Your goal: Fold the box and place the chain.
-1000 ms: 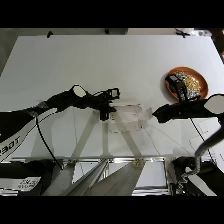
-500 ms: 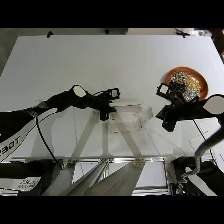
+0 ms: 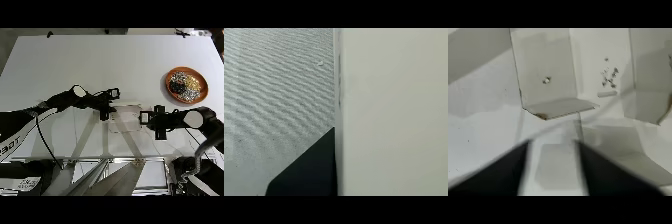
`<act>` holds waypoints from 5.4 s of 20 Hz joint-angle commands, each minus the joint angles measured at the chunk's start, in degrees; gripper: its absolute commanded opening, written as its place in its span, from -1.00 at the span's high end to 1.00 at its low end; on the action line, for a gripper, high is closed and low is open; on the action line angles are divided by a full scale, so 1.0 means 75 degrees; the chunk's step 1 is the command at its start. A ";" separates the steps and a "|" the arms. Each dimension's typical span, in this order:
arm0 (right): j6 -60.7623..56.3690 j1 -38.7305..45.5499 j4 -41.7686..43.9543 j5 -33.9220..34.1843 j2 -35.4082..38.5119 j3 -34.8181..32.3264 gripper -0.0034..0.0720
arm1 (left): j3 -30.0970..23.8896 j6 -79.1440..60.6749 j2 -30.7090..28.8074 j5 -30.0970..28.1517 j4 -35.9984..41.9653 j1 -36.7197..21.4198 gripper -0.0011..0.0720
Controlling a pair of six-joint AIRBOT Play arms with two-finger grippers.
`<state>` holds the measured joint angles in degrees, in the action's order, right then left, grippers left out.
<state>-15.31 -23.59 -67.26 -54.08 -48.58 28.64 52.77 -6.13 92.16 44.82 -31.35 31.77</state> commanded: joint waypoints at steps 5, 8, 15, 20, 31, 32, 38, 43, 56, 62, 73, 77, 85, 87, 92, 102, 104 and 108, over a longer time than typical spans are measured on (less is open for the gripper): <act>-0.0490 -0.0481 0.0562 0.2148 -0.0662 -0.0778 -0.99 | -0.0003 -0.0003 0.0003 0.0000 0.0000 0.0003 0.94; -0.0469 -0.0836 0.0554 0.2751 -0.0994 -0.0851 -0.99 | -0.0003 0.0000 0.0003 -0.0003 0.0000 0.0006 0.94; -0.0495 -0.1035 0.0557 0.3689 -0.1311 -0.0836 -0.98 | -0.0003 0.0000 0.0003 -0.0003 0.0000 0.0006 0.94; -0.0493 -0.0624 0.0635 0.3681 -0.0790 -0.0769 -0.98 | -0.0003 -0.0003 0.0003 -0.0003 0.0000 0.0006 0.94; 0.2043 0.0122 0.2690 0.3016 -0.0807 -0.0734 -0.96 | -0.0003 -0.0003 0.0003 0.0000 0.0000 0.0006 0.94; 0.2305 0.0391 0.2876 0.2771 -0.0810 -0.0694 -0.96 | -0.0003 0.0000 0.0003 0.0000 0.0000 0.0006 0.94; 0.4220 0.1061 0.3995 0.2148 -0.0921 -0.0621 -0.96 | -0.0003 0.0000 0.0003 -0.0003 0.0000 0.0006 0.94; 0.4715 0.1207 0.4462 0.2095 -0.1297 -0.0434 -0.96 | -0.0003 -0.0003 0.0003 0.0000 0.0000 0.0006 0.94; 0.5144 0.1655 0.4622 0.1236 -0.1982 -0.0128 -0.96 | -0.0003 0.0000 0.0003 0.0000 0.0000 0.0006 0.94; 0.5706 0.1655 0.4622 0.1055 -0.2538 0.0140 -0.96 | -0.0003 0.0000 0.0003 0.0000 0.0003 0.0006 0.94; 0.5353 0.2116 0.4010 -0.0079 -0.2597 0.0286 -0.94 | -0.0003 -0.0003 0.0003 0.0000 0.0000 0.0006 0.94; 0.5234 0.2116 0.4048 -0.0102 -0.2570 0.0286 -0.94 | -0.0003 -0.0003 0.0003 -0.0003 0.0000 0.0006 0.94; 0.4838 0.2116 0.3937 0.0481 -0.2582 0.0286 -0.94 | -0.0003 0.0000 0.0003 -0.0003 0.0000 0.0006 0.94; 0.4835 0.2116 0.3899 0.0589 -0.2579 0.0286 -0.94 | -0.0003 0.0000 0.0003 0.0000 0.0000 0.0006 0.94; 0.4622 0.2116 0.3681 0.0393 -0.2562 0.0286 -0.93 | -0.0003 0.0000 0.0003 -0.0003 0.0000 0.0006 0.94; 0.4634 0.2116 0.3649 0.0140 -0.2585 0.0705 -0.91 | -0.0003 0.0000 0.0003 -0.0003 0.0000 0.0006 0.94; 0.4613 0.2116 0.3593 0.0122 -0.2614 0.0705 -0.91 | -0.0003 0.0000 0.0003 -0.0003 0.0000 0.0006 0.94; 0.4616 0.2116 0.3608 0.0157 -0.2605 0.0711 -0.91 | -0.0003 0.0000 0.0003 0.0000 0.0000 0.0006 0.94</act>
<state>19.22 -7.70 -40.34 -52.51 -68.07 33.82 52.73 -6.15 92.20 44.80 -31.33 31.79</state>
